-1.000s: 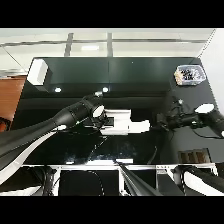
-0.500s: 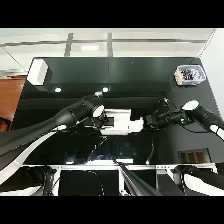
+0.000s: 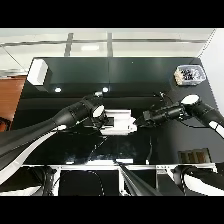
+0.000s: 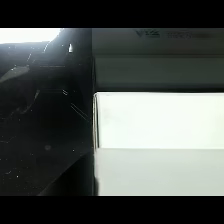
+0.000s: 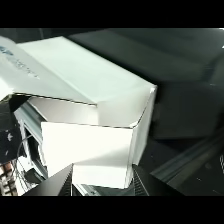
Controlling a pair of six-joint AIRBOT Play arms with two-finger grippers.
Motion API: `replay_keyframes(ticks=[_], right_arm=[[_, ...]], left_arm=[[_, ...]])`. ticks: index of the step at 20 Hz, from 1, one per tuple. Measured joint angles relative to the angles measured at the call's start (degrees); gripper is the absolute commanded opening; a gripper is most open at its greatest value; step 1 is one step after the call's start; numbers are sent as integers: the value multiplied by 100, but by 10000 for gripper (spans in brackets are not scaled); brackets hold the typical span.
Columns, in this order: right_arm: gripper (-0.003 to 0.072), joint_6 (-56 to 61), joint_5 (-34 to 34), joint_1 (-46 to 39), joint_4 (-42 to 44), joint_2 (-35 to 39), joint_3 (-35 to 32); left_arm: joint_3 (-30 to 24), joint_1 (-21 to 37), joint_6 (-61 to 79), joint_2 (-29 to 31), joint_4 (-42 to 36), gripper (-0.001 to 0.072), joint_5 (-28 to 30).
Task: Fold the box and place the chain.
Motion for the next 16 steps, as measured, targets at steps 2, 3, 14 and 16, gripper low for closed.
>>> replay_keyframes(ticks=[2,3,14,16], right_arm=[[457,0,-72,177,35,0,52],[456,4,-116,271,35,0,94],[425,881,-1088,1322,-745,-2,420],[388,1261,-1252,1539,-1167,-2,533]], left_arm=[[0,0,2,0,0,26,0],[0,0,0,0,0,26,0],[0,0,0,0,2,26,-9],[0,0,0,0,-4,26,9]])
